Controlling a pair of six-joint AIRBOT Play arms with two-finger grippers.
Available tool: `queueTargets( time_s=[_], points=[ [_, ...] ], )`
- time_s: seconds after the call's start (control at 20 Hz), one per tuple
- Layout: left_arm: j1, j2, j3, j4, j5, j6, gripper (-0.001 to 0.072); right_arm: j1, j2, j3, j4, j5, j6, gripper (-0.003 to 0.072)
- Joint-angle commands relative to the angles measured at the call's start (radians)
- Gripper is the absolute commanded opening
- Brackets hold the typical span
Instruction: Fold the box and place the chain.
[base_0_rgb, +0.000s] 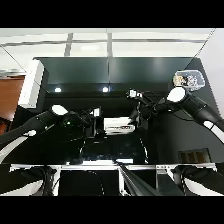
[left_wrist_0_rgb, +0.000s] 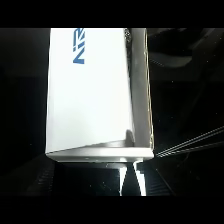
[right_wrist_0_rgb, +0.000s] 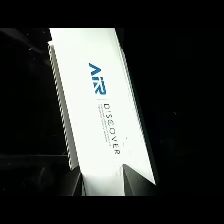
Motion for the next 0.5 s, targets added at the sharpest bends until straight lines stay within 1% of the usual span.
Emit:
queueTargets(
  time_s=[0.0, 0.05, 0.1, 0.25, 0.3, 0.35, 0.45],
  points=[
    [-0.001, 0.0, 0.001, -0.002, 0.001, 0.0, 0.0377, 0.006, 0.0, -0.001, -0.031, 0.003, 0.003, 0.0243],
    [-0.001, 0.0, 0.001, -0.002, 0.001, 0.0, 0.0377, 0.006, 0.0, -0.001, -0.031, 0.003, 0.003, 0.0244],
    [-0.001, 0.0, 0.001, -0.002, 0.001, 0.0, 0.0377, 0.006, 0.0, -0.001, -0.031, 0.003, 0.003, 0.0281],
    [-0.001, 0.0, 0.001, -0.002, 0.001, 0.0, 0.0378, 0.006, 0.0, -0.001, -0.031, 0.003, 0.003, 0.0282],
    [-0.001, 0.0, 0.001, -0.002, 0.001, 0.001, 0.0378, 0.006, 0.0, -0.001, -0.031, 0.003, 0.003, 0.0296],
    [-0.001, 0.0, 0.001, -0.002, 0.001, 0.0, 0.0377, 0.006, 0.0, -0.001, -0.031, 0.003, 0.003, 0.0379],
    [-0.001, 0.0, 0.001, -0.002, 0.001, 0.0, 0.0377, 0.006, 0.0, -0.001, -0.031, 0.003, 0.003, 0.0379]
  ],
)
